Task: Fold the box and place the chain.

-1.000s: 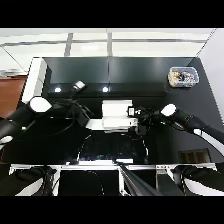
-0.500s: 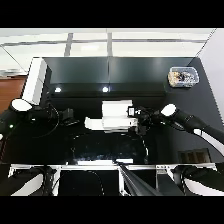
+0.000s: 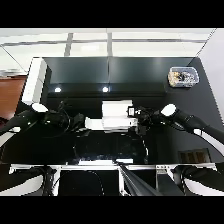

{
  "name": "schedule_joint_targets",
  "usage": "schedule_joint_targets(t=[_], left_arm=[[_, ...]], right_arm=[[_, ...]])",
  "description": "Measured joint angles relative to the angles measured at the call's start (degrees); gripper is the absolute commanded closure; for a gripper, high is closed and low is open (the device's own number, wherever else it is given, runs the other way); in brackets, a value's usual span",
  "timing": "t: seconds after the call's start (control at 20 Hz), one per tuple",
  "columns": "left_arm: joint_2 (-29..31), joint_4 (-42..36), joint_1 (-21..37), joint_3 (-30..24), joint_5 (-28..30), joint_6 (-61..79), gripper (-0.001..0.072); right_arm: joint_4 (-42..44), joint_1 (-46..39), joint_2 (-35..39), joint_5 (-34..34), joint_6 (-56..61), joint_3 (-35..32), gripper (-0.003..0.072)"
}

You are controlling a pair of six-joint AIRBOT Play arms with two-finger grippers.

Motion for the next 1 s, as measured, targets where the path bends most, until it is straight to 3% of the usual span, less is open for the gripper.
schedule_joint_targets(t=[0.3,0.35,0.45,0.5,0.7,0.75,0.8,1.0], left_arm=[[-1.38,-5.27,-3.74,3.3,0.83,6.08,0.0683],[-1.44,-5.42,-3.98,3.91,0.83,6.4,0.0627],[-1.53,-5.73,-4.52,5.03,-0.11,6.93,0.0099],[-1.53,-5.86,-4.79,5.46,-0.83,7.02,0.0011],[-1.57,-5.97,-5.33,6.54,-1.79,7.37,0.0024],[-1.6,-6.05,-5.42,6.64,-2.05,7.39,0.0095],[-1.62,-6.08,-5.46,6.73,-2.14,7.37,0.0211],[-1.62,-6.25,-5.62,7.15,-2.45,7.37,0.0229]], right_arm=[[0.0,0.0,0.0,0.0,0.0,0.0,0.051],[0.0,0.0,0.0,0.0,0.02,0.0,0.051],[0.0,0.0,0.0,0.0,0.0,0.0,0.0509],[0.0,0.0,0.0,0.0,0.0,0.0,0.051],[0.0,0.0,0.0,0.0,0.0,0.02,0.051],[0.02,0.0,0.0,0.0,0.0,0.0,0.051],[0.0,0.0,0.0,0.0,0.0,0.02,0.051],[0.0,0.0,0.0,0.0,0.0,0.0,0.051]])
